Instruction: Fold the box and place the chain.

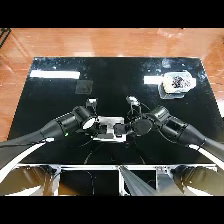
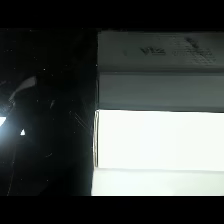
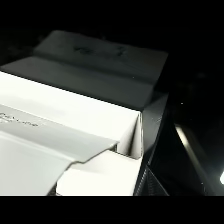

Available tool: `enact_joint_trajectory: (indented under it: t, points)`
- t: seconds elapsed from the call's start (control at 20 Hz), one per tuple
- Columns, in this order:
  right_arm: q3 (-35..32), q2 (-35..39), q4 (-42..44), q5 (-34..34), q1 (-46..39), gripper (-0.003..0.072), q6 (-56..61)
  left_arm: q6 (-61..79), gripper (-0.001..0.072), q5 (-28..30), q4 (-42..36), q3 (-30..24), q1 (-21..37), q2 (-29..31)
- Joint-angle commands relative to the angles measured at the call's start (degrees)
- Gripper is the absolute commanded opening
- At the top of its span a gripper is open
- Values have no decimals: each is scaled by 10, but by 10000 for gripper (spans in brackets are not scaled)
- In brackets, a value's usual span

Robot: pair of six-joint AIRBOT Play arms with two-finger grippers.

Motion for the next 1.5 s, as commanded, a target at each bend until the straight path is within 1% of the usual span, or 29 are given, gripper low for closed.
enact_joint_trajectory:
  t: [0.0, 0.2, 0.25, 0.3, 0.6, 0.7, 0.75, 0.85, 0.9, 1.0, 1.05, 1.1, 1.15, 1.25, 1.3, 1.35, 1.45]
  points:
    - [11, -3, -7, -16, 2, 577, 5, 0, 22, 0, 0, 0, 1, 0]
    - [24, -3, -7, -49, 2, 580, -24, 0, 23, 0, 0, 0, 1, 0]
    - [24, -2, 7, -55, -2, 606, -45, 0, 22, 0, 0, 0, 1, 0]
    - [25, -1, 28, -61, -11, 608, -70, 0, 22, 0, 0, 0, 1, 0]
    - [25, 19, 115, -84, -99, 606, -168, 0, 23, -1, 0, 0, 1, 0]
    - [25, 44, 116, -115, -144, 596, -189, 0, 23, -2, 0, 0, 1, 0]
    - [25, 61, 106, -135, -171, 503, -199, 0, 23, -2, 0, 0, 1, 0]
    - [22, 106, 56, -178, -235, 270, -201, 0, 23, -2, 0, 0, 1, 0]
    - [17, 130, 26, -195, -269, 9, -206, 0, 22, -2, 0, 0, 1, 0]
    - [-23, 180, -13, -211, -351, 9, -221, 0, 23, -1, -5, 0, 1, 0]
    - [-55, 195, -4, -209, -388, 9, -221, 0, 22, -2, -5, 0, 1, 0]
    - [-96, 203, 27, -202, -421, 9, -227, 0, 23, -2, -4, 0, 1, 0]
    - [-136, 202, 80, -185, -441, 8, -247, 0, 22, -2, -4, 0, 1, 0]
    - [-207, 198, 182, -124, -435, 16, -273, 0, 22, -2, -4, 0, 1, 0]
    - [-239, 190, 216, -86, -418, 16, -274, 0, 23, -2, -4, 0, 1, 0]
    - [-260, 175, 233, -57, -395, 16, -274, 0, 22, -2, -4, 0, 1, 0]
    - [-268, 132, 246, -21, -339, 16, -280, 0, 23, -2, -4, 0, 1, 0]
